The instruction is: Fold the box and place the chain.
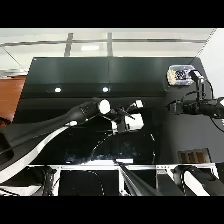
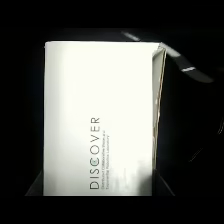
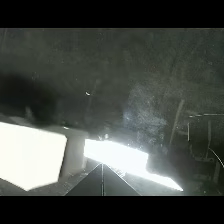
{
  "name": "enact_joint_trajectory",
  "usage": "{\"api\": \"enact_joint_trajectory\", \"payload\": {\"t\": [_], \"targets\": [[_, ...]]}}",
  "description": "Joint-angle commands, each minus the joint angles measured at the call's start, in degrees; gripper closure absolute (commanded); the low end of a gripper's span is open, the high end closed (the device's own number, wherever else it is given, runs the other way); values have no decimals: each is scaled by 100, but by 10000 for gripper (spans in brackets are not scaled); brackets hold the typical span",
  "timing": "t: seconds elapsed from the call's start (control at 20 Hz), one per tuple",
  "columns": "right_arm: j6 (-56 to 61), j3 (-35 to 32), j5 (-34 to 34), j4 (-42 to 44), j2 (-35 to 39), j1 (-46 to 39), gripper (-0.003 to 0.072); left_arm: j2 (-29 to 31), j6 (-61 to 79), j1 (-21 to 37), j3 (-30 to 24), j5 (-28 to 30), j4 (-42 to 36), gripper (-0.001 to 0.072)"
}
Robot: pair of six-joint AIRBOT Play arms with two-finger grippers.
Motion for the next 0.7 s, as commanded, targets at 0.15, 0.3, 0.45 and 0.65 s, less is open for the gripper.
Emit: {"api": "enact_joint_trajectory", "payload": {"t": [0.15,0.3,0.45,0.65], "targets": [[9,-4,0,4,4,0,671,632,-2245,1954,28,-411,1696,481],[46,-4,-9,168,4,0,671,745,-3174,3740,155,-433,2249,481],[44,-4,-201,442,4,2,671,479,-3368,5219,638,-365,2225,481],[46,-4,-745,848,-7,2,671,-619,-3364,6194,2105,-391,2232,479]]}}
